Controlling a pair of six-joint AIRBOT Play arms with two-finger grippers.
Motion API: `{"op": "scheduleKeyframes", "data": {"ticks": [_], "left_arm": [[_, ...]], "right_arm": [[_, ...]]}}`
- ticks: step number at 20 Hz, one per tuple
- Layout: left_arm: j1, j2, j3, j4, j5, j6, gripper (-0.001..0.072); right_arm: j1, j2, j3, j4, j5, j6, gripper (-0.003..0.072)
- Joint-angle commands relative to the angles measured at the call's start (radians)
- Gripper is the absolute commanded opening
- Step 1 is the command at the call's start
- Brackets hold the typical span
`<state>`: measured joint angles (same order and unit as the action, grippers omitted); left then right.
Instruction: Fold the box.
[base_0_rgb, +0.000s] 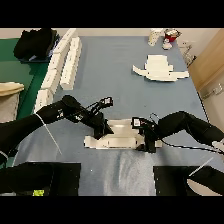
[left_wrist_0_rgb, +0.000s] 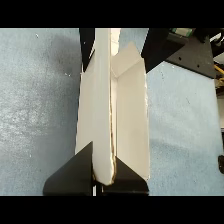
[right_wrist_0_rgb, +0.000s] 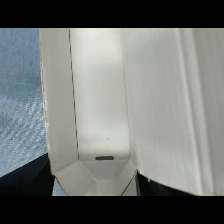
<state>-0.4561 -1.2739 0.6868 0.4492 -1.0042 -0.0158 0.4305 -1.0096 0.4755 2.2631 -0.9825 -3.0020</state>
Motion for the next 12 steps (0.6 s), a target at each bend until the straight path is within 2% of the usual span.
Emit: {"op": "scheduleKeyframes", "data": {"ticks": [1,5,9,12], "left_arm": [[0.001,0.000,0.000,0.000,0.002,0.000,0.0013],[0.001,0.000,0.000,0.000,0.002,0.000,0.0013],[0.001,0.000,0.000,0.000,0.002,0.000,0.0013],[0.001,0.000,0.000,0.000,0.002,0.000,0.0013]], "right_arm": [[0.001,0.001,-0.002,-0.006,0.003,-0.002,0.0720],[0.005,0.001,-0.002,-0.006,0.014,0.009,0.0719],[0.046,-0.001,-0.032,-0.006,0.134,0.001,0.0711],[0.050,0.000,-0.059,-0.007,0.138,0.001,0.0709]]}}
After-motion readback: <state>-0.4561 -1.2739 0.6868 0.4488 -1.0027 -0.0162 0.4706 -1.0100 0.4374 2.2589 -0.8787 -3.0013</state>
